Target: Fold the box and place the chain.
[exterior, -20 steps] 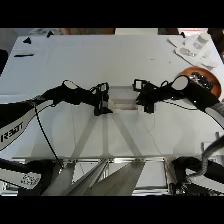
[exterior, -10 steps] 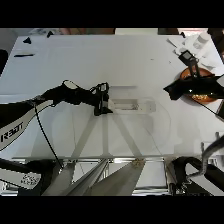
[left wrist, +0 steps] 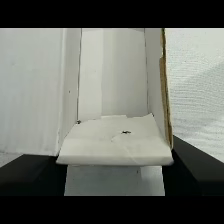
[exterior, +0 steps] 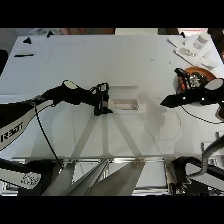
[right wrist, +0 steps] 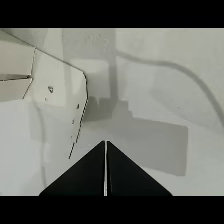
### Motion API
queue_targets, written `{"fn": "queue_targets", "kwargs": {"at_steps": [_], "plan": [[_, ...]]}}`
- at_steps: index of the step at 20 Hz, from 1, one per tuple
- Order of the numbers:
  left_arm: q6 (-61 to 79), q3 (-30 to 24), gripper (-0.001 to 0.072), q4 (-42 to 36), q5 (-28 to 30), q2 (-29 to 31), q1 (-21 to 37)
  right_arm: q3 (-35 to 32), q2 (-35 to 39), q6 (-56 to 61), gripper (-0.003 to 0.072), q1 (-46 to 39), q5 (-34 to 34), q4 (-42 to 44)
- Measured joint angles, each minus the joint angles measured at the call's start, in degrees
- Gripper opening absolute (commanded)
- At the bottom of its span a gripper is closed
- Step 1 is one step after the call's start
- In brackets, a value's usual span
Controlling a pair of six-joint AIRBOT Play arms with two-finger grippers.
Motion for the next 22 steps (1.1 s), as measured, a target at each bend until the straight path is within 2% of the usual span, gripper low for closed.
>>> {"fn": "queue_targets", "kwargs": {"at_steps": [5,10,11,12,13,16,18,22], "plan": [[0.0,0.0,0.0318,0.0,0.0,0.0,0.0,-0.3,-7.1,0.6,0.0014,3.1,1.1,3.0],[0.0,0.0,0.0318,0.0,0.0,0.0,0.0,-0.3,-9.6,-2.3,0.0026,4.7,2.4,12.0],[0.0,0.0,0.0318,0.0,0.0,0.0,0.0,-0.3,-9.8,-2.6,0.0101,4.8,2.6,13.6],[0.0,0.0,0.0318,0.0,0.0,0.0,0.0,-0.3,-9.8,-2.9,0.0246,4.9,2.9,15.0],[0.0,0.0,0.0318,0.0,0.0,0.0,0.0,-0.3,-9.8,-3.1,0.0307,4.9,3.0,16.4],[0.0,0.0,0.0318,0.0,0.0,0.0,0.0,-0.3,-9.5,-3.3,0.0308,5.0,3.6,20.1],[0.0,0.0,0.0318,0.0,0.0,0.0,0.0,-0.3,-9.2,-3.5,0.0343,5.0,3.9,21.7],[0.0,0.0,0.0318,0.0,0.0,0.0,0.0,-0.3,-9.0,-3.5,0.0344,5.9,4.0,23.2]]}}
